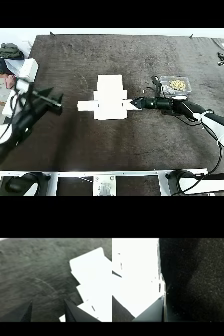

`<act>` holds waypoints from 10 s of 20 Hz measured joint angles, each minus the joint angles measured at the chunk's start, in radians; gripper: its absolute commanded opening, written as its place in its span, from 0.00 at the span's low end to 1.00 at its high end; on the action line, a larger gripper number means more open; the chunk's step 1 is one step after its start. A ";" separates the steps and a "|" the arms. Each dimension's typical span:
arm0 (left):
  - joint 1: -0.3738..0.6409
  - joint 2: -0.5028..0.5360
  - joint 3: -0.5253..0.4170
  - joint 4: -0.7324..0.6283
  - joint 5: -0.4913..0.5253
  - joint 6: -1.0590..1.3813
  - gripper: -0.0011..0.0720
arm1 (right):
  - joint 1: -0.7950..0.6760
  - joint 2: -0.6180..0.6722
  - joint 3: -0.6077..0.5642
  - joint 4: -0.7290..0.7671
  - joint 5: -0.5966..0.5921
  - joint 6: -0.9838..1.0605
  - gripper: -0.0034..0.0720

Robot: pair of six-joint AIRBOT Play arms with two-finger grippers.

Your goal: Fold the box and place the chain.

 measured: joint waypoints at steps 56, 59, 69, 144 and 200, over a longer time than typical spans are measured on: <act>0.017 -1.485 1.444 0.328 -1.205 -0.256 0.02 | -0.161 0.122 0.000 0.000 0.022 -0.030 0.54; 0.017 -1.464 1.444 0.308 -1.194 -0.116 0.02 | -0.198 0.153 0.000 -0.001 0.046 -0.029 0.54; 0.017 -1.418 1.337 0.281 -1.102 0.141 0.02 | -0.189 0.171 0.000 -0.016 0.064 -0.029 0.54; 0.017 -1.368 1.145 0.214 -0.929 0.410 0.03 | 0.163 -0.078 0.276 -0.334 -0.133 -0.741 0.83; 0.017 -1.368 1.145 0.213 -0.930 0.410 0.03 | 0.120 -0.446 0.658 -0.395 0.318 -0.607 0.83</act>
